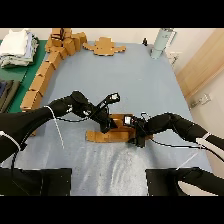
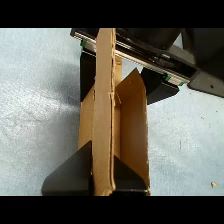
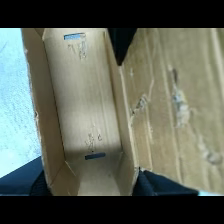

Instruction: Fold the box.

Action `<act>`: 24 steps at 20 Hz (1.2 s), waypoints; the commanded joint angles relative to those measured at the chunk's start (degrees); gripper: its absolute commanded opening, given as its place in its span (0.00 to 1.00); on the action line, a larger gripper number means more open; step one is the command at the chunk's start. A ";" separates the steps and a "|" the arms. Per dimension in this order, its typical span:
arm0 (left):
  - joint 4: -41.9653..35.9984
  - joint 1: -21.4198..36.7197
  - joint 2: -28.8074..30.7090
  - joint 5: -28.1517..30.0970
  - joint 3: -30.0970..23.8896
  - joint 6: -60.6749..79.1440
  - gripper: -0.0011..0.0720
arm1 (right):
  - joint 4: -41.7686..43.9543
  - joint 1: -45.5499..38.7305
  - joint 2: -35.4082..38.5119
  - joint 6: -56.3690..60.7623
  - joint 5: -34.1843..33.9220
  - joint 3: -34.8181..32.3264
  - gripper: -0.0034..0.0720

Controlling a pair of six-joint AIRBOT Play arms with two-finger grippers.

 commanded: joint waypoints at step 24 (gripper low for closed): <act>4.94 -0.50 7.30 -12.31 1.84 -52.94 0.03 | -0.48 0.04 0.07 0.00 -0.02 0.02 0.83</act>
